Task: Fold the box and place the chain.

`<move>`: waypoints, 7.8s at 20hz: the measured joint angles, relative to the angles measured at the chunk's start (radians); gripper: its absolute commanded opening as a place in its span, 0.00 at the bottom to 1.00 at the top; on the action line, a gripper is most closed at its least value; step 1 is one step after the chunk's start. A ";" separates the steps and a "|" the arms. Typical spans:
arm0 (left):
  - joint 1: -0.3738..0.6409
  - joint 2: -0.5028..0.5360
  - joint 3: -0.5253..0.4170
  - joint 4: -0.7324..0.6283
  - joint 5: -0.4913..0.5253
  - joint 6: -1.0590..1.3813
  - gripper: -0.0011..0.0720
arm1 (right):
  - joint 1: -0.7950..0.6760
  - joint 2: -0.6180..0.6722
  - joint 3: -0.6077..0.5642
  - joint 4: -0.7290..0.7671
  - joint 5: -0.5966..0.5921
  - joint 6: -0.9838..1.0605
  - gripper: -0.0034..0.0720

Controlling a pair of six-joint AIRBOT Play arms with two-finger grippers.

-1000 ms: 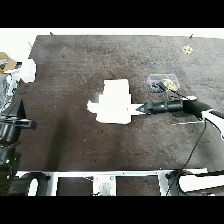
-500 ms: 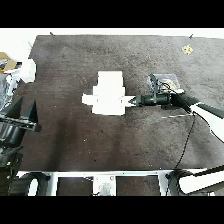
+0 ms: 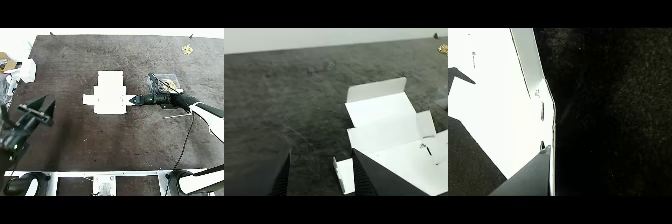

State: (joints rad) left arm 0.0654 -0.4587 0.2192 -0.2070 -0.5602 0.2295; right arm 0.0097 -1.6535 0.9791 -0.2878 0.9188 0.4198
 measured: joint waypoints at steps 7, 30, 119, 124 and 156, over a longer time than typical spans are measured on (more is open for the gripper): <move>-0.002 -0.611 0.427 0.171 -0.278 -0.137 0.59 | 0.001 0.000 0.000 0.001 0.000 -0.026 0.05; -0.192 -1.736 1.736 0.703 -0.864 -0.802 0.59 | 0.001 0.000 0.000 -0.004 0.001 -0.061 0.05; -0.238 -1.777 1.696 0.720 -0.784 -0.019 0.03 | 0.254 0.036 0.046 -0.328 -0.249 -0.765 0.94; -0.239 -1.777 1.696 0.719 -0.784 -0.019 0.03 | 0.241 0.056 0.066 -0.299 -0.273 -0.765 0.94; -0.239 -1.777 1.696 0.719 -0.783 -0.019 0.03 | 0.122 -0.349 0.578 -0.237 0.204 -0.735 0.94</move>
State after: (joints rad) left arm -0.1734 -2.2356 1.9152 0.5117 -1.3430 0.2100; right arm 0.1322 -2.0026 1.5574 -0.5247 1.1233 -0.3149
